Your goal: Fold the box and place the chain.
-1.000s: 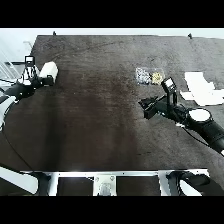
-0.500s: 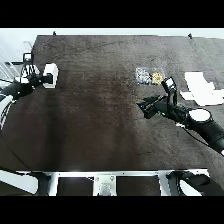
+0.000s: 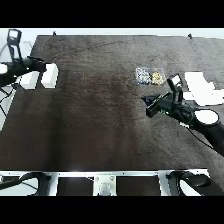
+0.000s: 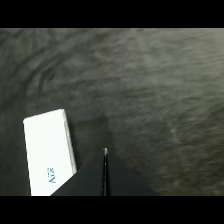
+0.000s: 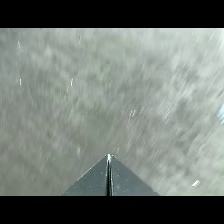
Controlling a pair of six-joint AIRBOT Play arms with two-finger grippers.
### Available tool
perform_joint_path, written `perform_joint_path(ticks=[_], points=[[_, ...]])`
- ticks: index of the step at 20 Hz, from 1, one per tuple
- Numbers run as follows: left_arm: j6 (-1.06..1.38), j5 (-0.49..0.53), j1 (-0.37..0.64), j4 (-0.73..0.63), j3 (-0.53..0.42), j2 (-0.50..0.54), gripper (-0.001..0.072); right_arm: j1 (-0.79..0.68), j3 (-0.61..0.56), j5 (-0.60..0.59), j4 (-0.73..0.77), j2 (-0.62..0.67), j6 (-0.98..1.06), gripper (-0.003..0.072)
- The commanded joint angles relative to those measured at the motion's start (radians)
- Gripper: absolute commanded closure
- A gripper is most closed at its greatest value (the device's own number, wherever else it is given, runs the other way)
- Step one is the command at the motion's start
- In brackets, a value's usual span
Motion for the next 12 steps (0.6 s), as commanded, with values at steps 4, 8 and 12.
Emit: perform_joint_path(ticks=[4,8,12], points=[[0.205,-0.075,0.000,-0.188,-0.156,0.376,0.0693,-0.001,-0.022,-0.211,-0.001,0.269,0.073,0.0679],[0.423,-0.047,0.000,-0.369,-0.412,0.630,0.0694,-0.001,-0.117,-0.265,0.000,0.378,0.080,0.0678],[0.560,-0.048,0.000,-0.528,-0.690,0.864,0.0694,0.000,-0.213,-0.264,0.000,0.446,0.158,0.0679]])
